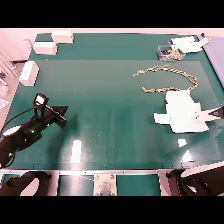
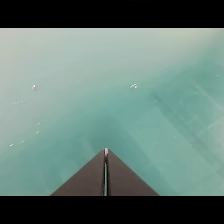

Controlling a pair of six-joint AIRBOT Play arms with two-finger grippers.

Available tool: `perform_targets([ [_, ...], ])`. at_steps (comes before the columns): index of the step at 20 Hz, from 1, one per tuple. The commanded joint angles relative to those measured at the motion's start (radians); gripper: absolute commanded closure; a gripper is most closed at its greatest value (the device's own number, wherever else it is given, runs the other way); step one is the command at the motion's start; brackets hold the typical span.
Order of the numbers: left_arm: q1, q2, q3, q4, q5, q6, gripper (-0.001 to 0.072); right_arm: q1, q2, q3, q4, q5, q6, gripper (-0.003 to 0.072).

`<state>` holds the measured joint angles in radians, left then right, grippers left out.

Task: Fold the box and place the chain.

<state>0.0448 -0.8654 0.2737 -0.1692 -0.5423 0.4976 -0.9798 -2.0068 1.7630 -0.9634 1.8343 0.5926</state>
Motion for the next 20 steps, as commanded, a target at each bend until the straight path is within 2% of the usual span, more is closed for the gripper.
perform_targets([
  [1,0.001,0.001,0.0,0.0,0.0,0.0,0.0688,0.075,0.066,-0.085,0.034,0.009,0.029,0.0678],
  [4,0.0,0.001,0.0,0.0,0.0,0.0,0.0688,0.153,0.15,-0.227,0.169,0.007,0.023,0.0681],
  [7,0.001,0.001,0.0,0.0,0.0,0.0,0.0688,0.231,0.223,-0.391,0.399,-0.019,0.023,0.0682],
  [10,0.001,0.001,0.0,0.0,0.0,0.0,0.0688,0.331,0.314,-0.572,0.58,-0.136,0.01,0.0683],
  [13,0.0,0.001,0.0,0.0,0.0,0.0,0.0688,0.49,0.411,-0.757,0.616,-0.306,0.034,0.0684],
  [15,0.001,0.001,0.0,0.0,0.0,0.0,0.0688,0.615,0.422,-0.814,0.639,-0.366,0.036,0.0684],
  [20,0.001,0.001,0.0,0.0,0.0,0.0,0.0688,0.894,0.422,-0.787,0.684,-0.558,0.043,0.0684],
])
